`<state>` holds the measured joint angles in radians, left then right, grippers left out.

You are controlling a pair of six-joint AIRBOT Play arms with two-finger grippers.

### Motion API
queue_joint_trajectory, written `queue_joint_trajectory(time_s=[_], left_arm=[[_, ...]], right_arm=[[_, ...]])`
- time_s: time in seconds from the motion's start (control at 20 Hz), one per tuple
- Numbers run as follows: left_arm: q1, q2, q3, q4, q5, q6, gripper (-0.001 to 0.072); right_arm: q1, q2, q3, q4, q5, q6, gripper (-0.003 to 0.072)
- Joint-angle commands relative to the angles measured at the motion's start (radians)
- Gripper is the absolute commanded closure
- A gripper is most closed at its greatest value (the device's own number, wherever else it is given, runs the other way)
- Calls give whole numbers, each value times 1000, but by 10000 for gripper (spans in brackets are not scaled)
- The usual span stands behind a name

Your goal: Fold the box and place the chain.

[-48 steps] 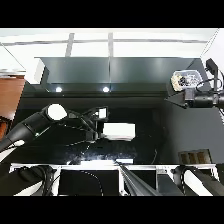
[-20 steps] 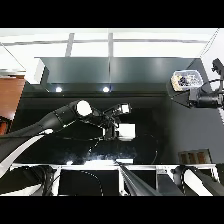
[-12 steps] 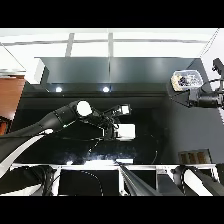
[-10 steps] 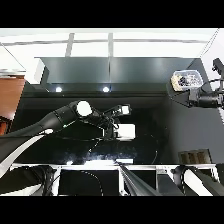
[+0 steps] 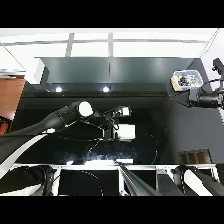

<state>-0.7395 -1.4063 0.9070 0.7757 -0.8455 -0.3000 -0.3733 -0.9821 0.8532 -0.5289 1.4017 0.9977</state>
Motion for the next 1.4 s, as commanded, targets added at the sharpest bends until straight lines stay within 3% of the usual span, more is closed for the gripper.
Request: queue_joint_trajectory(time_s=[0.0,0.25,0.4,0.45,0.5,0.55,0.6,0.75,0.8,1.05,1.2,1.35], left_arm=[[-23,-2,0,85,16,0,-4],[-83,-31,-5,103,158,0,-4],[-90,-67,-5,106,165,1,-2],[-89,-72,-4,106,166,1,25],[-87,-71,-3,106,165,0,132],[-83,-66,0,106,164,-8,312],[-74,-59,7,107,161,-25,379],[-7,-9,27,111,134,-137,381],[34,18,27,127,102,-182,445],[327,150,27,462,-167,-638,432],[594,208,21,674,-376,-848,431],[914,219,18,758,-418,-941,413]], right_arm=[[0,1,0,0,1,0,677],[0,1,0,0,0,0,677],[0,1,0,0,1,0,677],[0,1,0,0,1,0,677],[0,1,0,0,1,0,677],[0,1,0,0,1,0,677],[0,1,0,0,1,0,677],[0,1,0,0,2,0,677],[0,1,0,0,2,0,676],[0,1,0,0,4,0,677],[0,1,0,0,-1,0,677],[0,1,0,0,-12,0,677]])
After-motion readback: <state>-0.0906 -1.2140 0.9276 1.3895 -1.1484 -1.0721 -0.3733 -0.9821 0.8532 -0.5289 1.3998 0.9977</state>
